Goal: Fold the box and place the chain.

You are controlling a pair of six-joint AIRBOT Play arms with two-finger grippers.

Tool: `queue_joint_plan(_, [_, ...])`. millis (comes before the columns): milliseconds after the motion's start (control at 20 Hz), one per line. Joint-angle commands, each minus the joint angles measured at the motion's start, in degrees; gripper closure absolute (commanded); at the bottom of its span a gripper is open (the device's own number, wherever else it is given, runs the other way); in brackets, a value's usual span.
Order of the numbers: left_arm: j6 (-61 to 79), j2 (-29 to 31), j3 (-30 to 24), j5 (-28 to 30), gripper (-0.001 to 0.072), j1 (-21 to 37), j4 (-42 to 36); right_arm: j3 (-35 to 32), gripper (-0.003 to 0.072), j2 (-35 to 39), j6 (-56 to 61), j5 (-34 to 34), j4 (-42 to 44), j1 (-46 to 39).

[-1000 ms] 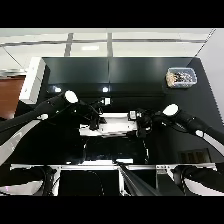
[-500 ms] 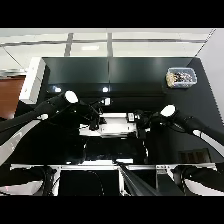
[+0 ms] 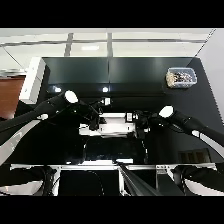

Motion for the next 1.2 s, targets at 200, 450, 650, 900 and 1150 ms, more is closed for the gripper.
queue_joint_plan(200, [0.00, -0.02, 0.00, -0.04, 0.0684, -0.02, -0.04, 0.07, 0.0143, -0.04, 0.15, -0.55, -0.31, 0.13])
queue_joint_plan(450, [-2.91, 2.71, 0.02, -0.28, 0.0097, 1.36, 2.40, 0.07, 0.0145, -0.04, 0.15, -0.57, -0.28, 0.11])
queue_joint_plan(650, [-15.08, 9.97, 0.00, -6.08, 0.0001, 6.51, 12.94, 0.07, 0.0291, -0.04, 0.15, -0.55, -0.33, 0.11])
queue_joint_plan(900, [-32.65, 14.84, -0.15, -25.29, 0.0685, 11.69, 8.94, 0.07, 0.0291, -0.04, 0.15, -0.55, -0.33, 0.11])
queue_joint_plan(1150, [-31.50, 14.73, -9.46, -12.92, 0.0686, 5.31, -14.51, 0.07, 0.0291, -0.04, 0.17, -0.57, -0.26, 0.11])
